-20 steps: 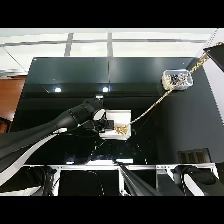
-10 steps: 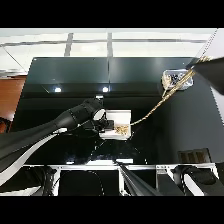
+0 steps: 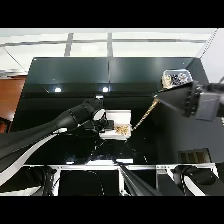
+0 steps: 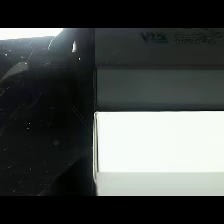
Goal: Fold the box and place the chain.
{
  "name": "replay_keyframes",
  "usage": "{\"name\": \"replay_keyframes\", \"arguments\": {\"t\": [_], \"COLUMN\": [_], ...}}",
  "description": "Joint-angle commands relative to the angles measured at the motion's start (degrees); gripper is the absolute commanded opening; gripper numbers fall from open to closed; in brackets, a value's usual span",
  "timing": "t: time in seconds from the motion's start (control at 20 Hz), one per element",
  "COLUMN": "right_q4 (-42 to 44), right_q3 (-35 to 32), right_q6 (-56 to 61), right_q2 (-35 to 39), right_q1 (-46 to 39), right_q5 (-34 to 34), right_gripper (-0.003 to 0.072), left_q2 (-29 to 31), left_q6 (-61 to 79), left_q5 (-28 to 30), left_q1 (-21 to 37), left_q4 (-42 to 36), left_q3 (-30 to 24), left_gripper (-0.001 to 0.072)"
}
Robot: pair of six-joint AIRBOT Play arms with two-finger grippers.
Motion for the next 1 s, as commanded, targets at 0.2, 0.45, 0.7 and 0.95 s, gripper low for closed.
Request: {"name": "replay_keyframes", "arguments": {"t": [0.2,0.45,0.7,0.95], "right_q4": [1.6,3.17,2.25,2.08], "right_q3": [-2.12,-2.12,-2.71,-6.34], "right_q6": [-0.02,-0.9,-0.85,-0.85], "right_q2": [-1.2,-1.22,-2.43,-4.39], "right_q1": [9.42,9.42,9.42,11.21], "right_q5": [-14.67,-17.92,-14.51,-14.75], "right_gripper": [0.0015,0.0015,0.0015,0.0015], "left_q2": [0.0,0.0,0.0,0.0], "left_q6": [0.0,0.02,0.02,0.0], "left_q5": [0.0,-0.02,0.0,-0.02], "left_q1": [0.02,0.02,0.02,0.02], "left_q4": [0.0,0.0,0.0,0.0], "left_q3": [0.0,0.0,0.0,0.0], "left_gripper": [0.0028,0.0028,0.0028,0.0028]}}
